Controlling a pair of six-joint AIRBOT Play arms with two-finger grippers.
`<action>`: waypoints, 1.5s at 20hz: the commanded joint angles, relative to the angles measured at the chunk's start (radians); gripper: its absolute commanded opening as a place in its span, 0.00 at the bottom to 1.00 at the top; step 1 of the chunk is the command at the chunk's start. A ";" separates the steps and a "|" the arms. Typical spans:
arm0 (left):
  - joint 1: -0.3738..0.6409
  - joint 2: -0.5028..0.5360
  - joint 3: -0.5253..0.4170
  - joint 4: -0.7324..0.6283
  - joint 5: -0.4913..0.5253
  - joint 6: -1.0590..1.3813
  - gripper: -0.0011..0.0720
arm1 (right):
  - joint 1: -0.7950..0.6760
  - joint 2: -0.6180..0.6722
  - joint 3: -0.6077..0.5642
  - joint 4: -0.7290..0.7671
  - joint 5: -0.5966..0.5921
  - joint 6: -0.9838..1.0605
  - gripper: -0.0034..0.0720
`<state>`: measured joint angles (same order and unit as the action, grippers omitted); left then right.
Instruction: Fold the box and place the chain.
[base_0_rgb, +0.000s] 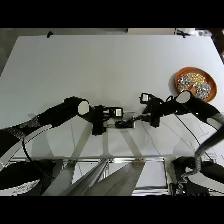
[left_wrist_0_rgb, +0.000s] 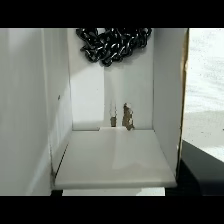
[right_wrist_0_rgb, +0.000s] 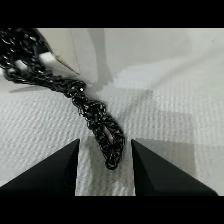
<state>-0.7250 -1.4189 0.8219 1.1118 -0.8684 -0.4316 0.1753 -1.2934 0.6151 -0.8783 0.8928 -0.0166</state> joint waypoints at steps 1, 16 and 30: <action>0.000 0.000 0.000 0.000 0.000 0.000 0.30 | 0.019 -0.044 0.000 -0.044 -0.048 0.017 0.45; 0.000 0.000 0.000 0.000 0.000 0.000 0.30 | 0.019 0.134 0.000 -0.093 -0.077 0.273 0.07; 0.000 0.000 0.000 0.000 0.000 0.000 0.30 | 0.019 0.464 0.000 0.357 0.206 0.389 0.07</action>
<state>-0.7250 -1.4189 0.8219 1.1118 -0.8684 -0.4313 0.1947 -0.8452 0.6140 -0.5922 1.0306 0.3576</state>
